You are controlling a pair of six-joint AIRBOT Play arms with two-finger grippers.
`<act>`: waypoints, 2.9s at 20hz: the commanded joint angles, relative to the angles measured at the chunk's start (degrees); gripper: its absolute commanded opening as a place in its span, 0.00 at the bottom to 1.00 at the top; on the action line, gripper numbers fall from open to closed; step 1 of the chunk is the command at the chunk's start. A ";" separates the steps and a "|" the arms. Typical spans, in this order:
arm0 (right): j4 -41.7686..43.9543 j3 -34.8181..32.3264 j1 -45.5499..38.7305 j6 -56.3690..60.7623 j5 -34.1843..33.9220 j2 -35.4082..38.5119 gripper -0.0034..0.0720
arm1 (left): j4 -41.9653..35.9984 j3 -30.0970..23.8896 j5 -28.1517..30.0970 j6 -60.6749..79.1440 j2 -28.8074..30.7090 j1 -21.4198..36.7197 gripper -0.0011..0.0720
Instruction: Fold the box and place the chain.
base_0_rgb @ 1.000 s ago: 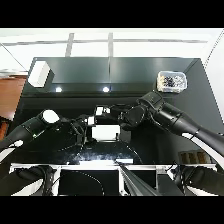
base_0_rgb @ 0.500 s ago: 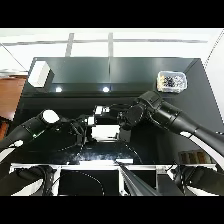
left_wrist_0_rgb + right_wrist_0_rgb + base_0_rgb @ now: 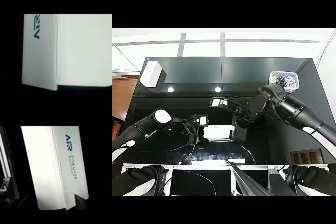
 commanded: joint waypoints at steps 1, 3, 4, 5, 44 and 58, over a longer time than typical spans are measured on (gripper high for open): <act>1.86 -0.98 -2.19 -3.54 0.02 0.17 0.98 | 0.00 -0.04 -0.02 0.00 -0.02 0.02 0.68; 0.42 -1.62 -2.73 -3.52 1.07 0.13 0.98 | 0.00 -0.04 0.00 0.00 -0.02 0.02 0.68; 0.07 -1.70 -2.89 -3.54 1.90 0.13 0.98 | 0.00 -0.04 -0.02 0.00 -0.02 0.02 0.68; -0.22 -1.73 -2.89 -3.56 2.60 0.11 0.98 | 0.00 -0.04 -0.02 0.00 -0.02 0.02 0.68; 3.08 -1.86 -4.79 10.32 -6.03 -0.52 0.98 | 0.00 -0.04 -0.20 -0.02 -0.02 0.02 0.68; 3.74 -1.86 -6.47 12.44 -2.75 -4.31 0.98 | 0.00 -0.04 -0.15 -0.02 -0.02 0.02 0.68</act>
